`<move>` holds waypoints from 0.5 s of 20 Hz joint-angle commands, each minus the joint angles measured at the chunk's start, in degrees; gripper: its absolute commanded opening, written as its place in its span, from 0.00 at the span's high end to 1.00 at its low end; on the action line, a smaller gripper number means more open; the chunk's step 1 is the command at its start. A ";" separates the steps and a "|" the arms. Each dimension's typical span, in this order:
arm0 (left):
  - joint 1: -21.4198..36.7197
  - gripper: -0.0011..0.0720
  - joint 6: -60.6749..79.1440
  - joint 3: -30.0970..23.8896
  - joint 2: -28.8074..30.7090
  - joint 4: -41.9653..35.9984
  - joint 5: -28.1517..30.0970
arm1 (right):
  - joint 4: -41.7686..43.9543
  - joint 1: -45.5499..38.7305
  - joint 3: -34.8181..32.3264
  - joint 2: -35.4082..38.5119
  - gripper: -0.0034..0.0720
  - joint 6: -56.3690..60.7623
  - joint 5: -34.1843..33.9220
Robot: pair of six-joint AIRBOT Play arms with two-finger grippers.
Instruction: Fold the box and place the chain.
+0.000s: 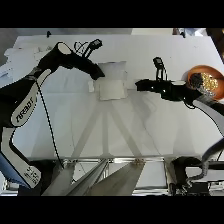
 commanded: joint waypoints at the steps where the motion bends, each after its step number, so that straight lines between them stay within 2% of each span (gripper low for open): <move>1: -0.04 0.97 -0.02 0.02 -0.04 -1.03 -0.02 | -0.02 0.07 -0.02 -0.02 0.94 0.00 0.00; 5: -0.04 0.97 -0.02 0.02 -0.04 -1.07 -0.02 | 0.04 0.07 -0.02 -0.02 0.94 0.02 -0.04; 6: -0.04 0.97 -0.02 0.02 -0.04 -1.07 -0.15 | 0.02 0.07 -0.02 -0.02 0.81 0.02 -0.02; 7: -0.04 0.97 0.00 0.02 -0.04 -1.07 -0.26 | 0.02 0.07 -0.02 0.00 0.56 0.04 0.26; 8: -0.04 0.97 -0.02 0.02 -0.02 -1.07 -0.42 | 0.07 0.07 -0.02 0.15 0.37 0.04 0.44; 10: -0.04 0.97 -0.04 0.02 0.04 -1.07 -2.21 | -0.02 0.04 -0.02 1.16 0.37 0.04 0.39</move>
